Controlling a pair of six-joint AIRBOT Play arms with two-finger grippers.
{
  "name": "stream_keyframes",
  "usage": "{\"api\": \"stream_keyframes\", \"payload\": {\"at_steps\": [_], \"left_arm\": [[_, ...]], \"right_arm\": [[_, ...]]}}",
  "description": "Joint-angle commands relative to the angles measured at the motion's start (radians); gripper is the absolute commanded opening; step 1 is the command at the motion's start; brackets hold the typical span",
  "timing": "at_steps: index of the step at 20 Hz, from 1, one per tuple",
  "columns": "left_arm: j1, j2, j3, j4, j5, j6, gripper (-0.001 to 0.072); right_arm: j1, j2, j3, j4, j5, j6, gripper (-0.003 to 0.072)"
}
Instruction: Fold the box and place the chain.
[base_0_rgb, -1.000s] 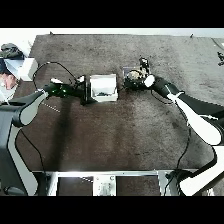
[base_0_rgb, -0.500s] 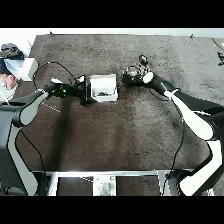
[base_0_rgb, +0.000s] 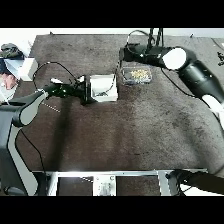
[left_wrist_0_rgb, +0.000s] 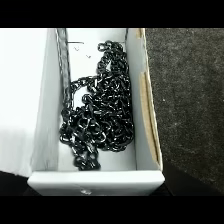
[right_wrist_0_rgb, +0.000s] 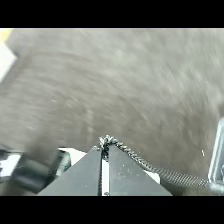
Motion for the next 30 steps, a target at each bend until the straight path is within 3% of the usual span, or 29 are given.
{"api": "stream_keyframes", "payload": {"at_steps": [1, 6, 15, 18, 23, 30], "left_arm": [[0.000, 0.000, 0.000, 0.000, 0.000, 0.000, 0.0233], [0.000, 0.000, 0.000, 0.000, 0.000, 0.000, 0.0232], [0.000, 0.000, 0.000, 0.000, 0.000, 0.000, 0.0232], [0.000, 0.000, 0.000, 0.000, 0.000, 0.000, 0.0233], [0.000, 0.000, 0.000, 0.000, 0.000, 0.000, 0.0232], [0.000, 0.000, 0.000, 0.000, 0.000, 0.000, 0.0233]], "right_arm": [[0.091, 0.117, 0.001, -0.084, 0.010, -0.002, -0.0008], [0.208, 0.067, -0.002, -0.104, 0.008, 0.016, -0.0008], [0.162, -0.215, -0.091, -0.231, -0.044, 0.265, -0.0007], [0.119, -0.264, -0.101, -0.241, -0.024, 0.262, 0.0294], [-0.046, -0.270, -0.103, -0.233, 0.042, 0.277, 0.0295], [-0.158, -0.460, -0.058, 0.082, -0.075, 0.185, 0.0296]]}}
